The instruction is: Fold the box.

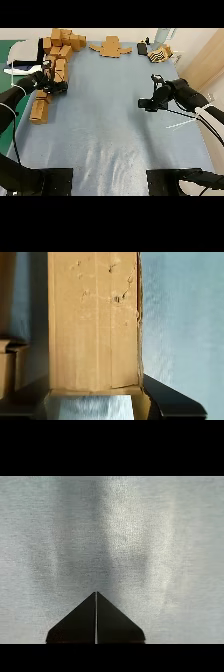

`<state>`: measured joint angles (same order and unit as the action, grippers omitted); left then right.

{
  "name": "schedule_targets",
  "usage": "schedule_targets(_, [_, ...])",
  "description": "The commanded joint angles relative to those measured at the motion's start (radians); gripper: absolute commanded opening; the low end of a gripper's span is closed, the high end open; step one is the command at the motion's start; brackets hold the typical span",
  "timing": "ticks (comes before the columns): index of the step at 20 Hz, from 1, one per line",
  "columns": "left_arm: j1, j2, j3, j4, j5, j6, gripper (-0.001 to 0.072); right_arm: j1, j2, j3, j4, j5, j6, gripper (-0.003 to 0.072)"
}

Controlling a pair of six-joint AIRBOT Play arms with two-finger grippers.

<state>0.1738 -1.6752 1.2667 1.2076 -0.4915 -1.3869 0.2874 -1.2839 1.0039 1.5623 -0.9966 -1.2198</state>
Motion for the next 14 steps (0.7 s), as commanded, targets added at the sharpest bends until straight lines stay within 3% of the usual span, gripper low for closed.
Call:
schedule_targets(1, [0.013,-0.077,0.103,0.011,0.035,0.018,0.0524,0.001,-0.001,0.001,0.000,0.000,0.000,0.0006])
schedule_targets(7, [0.021,-0.225,0.250,0.040,-0.078,0.035,0.0524,0.001,-0.001,0.001,0.001,0.000,0.000,0.0006])
schedule_targets(14, [0.019,-0.235,0.264,0.097,-0.058,0.035,0.0525,0.001,-0.001,0.001,0.000,0.000,0.000,0.0006])
